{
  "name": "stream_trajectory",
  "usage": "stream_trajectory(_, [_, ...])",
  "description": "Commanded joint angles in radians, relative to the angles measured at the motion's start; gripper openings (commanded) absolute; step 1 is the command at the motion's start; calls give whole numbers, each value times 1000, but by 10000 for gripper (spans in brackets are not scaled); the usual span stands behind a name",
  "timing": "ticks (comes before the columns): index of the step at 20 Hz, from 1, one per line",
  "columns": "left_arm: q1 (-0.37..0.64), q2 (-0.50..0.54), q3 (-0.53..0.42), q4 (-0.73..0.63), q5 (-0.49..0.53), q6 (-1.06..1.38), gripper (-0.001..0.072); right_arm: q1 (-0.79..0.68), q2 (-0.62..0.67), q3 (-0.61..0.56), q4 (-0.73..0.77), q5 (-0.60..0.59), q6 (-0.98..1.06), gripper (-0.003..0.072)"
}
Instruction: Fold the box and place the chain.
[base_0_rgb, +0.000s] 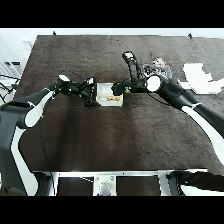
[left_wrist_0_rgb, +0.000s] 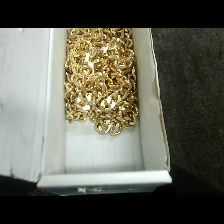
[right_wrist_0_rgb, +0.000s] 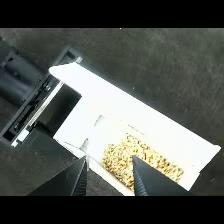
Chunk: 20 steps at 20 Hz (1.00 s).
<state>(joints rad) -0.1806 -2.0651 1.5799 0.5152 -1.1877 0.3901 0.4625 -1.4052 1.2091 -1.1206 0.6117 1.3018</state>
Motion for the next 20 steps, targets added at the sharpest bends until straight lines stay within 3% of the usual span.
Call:
stream_trajectory(1, [1, 1, 0, 0, 0, 0, 469, -11, 79, -2, -48, -2, -92, 320])
stream_trajectory(4, [1, 1, 0, 0, 0, 0, 469, -63, 115, -1, -153, -65, -153, 258])
stream_trajectory(6, [1, 1, 0, 0, 0, 0, 469, -141, 90, 10, -98, -79, -259, 152])
stream_trajectory(9, [1, 1, 0, 0, 1, 0, 468, -274, -11, 89, 243, 72, -598, 157])
stream_trajectory(11, [1, 1, 0, 0, 1, 0, 469, -328, -90, 159, 394, 174, -742, 157])
stream_trajectory(14, [1, 1, 0, 0, 1, 0, 469, -340, -219, 276, 415, 298, -784, 161])
stream_trajectory(16, [1, 1, 0, 0, 1, 0, 469, -322, -292, 336, 423, 377, -790, 201])
stream_trajectory(20, [1, 1, 0, 0, 2, 0, 468, -281, -353, 358, 422, 412, -792, 202])
